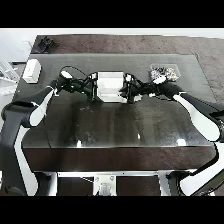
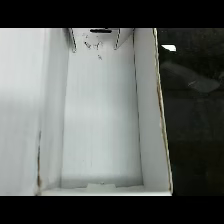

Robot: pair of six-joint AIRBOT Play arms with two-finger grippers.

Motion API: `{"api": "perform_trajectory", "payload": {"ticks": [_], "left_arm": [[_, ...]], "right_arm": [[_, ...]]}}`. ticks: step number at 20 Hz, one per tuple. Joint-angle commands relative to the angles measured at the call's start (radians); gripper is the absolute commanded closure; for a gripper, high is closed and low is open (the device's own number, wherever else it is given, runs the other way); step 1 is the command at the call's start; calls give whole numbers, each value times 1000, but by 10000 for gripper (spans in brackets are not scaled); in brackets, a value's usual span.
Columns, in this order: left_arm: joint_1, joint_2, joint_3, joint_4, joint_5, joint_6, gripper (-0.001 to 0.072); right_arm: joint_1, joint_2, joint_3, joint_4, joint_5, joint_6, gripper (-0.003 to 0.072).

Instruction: Fold the box and place the chain.

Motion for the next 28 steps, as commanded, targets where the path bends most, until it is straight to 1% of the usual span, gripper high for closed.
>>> {"api": "perform_trajectory", "payload": {"ticks": [1, 2, 3, 4, 10, 11, 12, 13, 14, 17, 18, 20, 21, 23, 26, 28], "left_arm": [[0, 0, 0, 0, 0, 1, 283], [0, 0, 0, 0, 0, 1, 283], [0, 0, 0, 0, 0, 1, 282], [0, 0, 0, 0, 0, 1, 283], [0, 0, 0, 0, 0, 1, 283], [0, 0, 0, 0, 0, 1, 282], [0, 0, 0, 0, 0, 1, 283], [0, 0, 0, 0, 0, 1, 283], [0, 0, 0, 0, 0, 1, 283], [0, 0, 0, 0, 0, 1, 283], [0, 0, 0, 0, 0, 1, 283], [0, 0, 0, 0, 0, 1, 283], [0, 0, 0, 0, 0, 1, 283], [0, 0, 0, 0, 0, 1, 283], [0, 0, 0, 0, 0, 1, 283], [0, 0, 0, 0, 0, 1, 282]], "right_arm": [[1, -11, 1, 38, 25, -33, 225], [1, -14, 1, 38, 36, -32, 139], [1, -16, 1, 35, 42, -32, 134], [1, -18, 1, 34, 42, -32, 110], [-1, -20, 1, 0, 39, -32, 111], [-1, -20, 1, -16, 38, -31, 154], [-4, -20, 1, -37, 38, -31, 304], [-10, -20, 1, -43, 38, -31, 354], [-19, -19, 1, -48, 35, -20, 469], [-50, -13, 2, -59, 32, 47, 622], [-60, -10, 2, -60, 32, 64, 642], [-74, -1, 2, -64, 32, 108, 649], [-76, 9, 2, -83, 32, 135, 678], [-80, 35, 2, -149, 32, 261, 678], [-91, 88, 2, -229, 31, 535, 679], [-94, 135, 2, -269, 31, 578, 680]]}}
